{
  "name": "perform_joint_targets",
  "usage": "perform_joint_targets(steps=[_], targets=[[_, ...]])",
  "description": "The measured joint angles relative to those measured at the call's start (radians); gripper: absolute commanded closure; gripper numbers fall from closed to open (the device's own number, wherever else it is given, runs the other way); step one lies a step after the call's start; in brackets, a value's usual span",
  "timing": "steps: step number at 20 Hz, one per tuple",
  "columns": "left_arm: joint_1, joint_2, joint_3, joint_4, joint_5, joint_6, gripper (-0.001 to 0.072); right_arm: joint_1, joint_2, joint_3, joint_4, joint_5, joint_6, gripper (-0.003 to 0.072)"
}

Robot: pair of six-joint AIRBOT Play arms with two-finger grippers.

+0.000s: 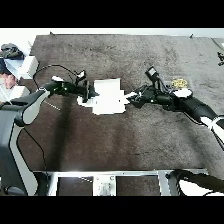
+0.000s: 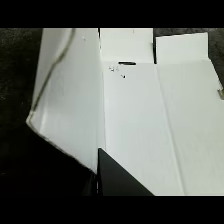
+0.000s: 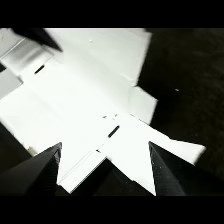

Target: Fold the box and place the chain.

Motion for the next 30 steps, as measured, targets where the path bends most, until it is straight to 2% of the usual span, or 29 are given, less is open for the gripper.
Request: perform_joint_targets(steps=[7, 11, 17, 26, 30], targets=[[0.0, 0.0, 0.0, 0.004, 0.007, 0.003, 0.0697, 0.063, -0.083, 0.0, -0.028, 0.116, -0.341, 0.0084], [0.0, 0.0, 0.0, 0.007, -0.003, 0.014, 0.0697, 0.102, -0.106, 0.0, -0.091, 0.117, -0.46, 0.0084], [0.0, 0.003, 0.001, 0.016, -0.035, 0.093, 0.0697, 0.15, -0.114, 0.0, -0.157, 0.074, -0.507, 0.0084], [0.0, 0.003, 0.001, 0.013, -0.041, 0.118, 0.0697, 0.183, -0.172, 0.003, -0.182, -0.011, -0.514, 0.0085], [0.0, 0.003, 0.001, 0.012, -0.041, 0.119, 0.0697, 0.187, -0.179, 0.005, -0.184, -0.095, -0.495, 0.0085]])
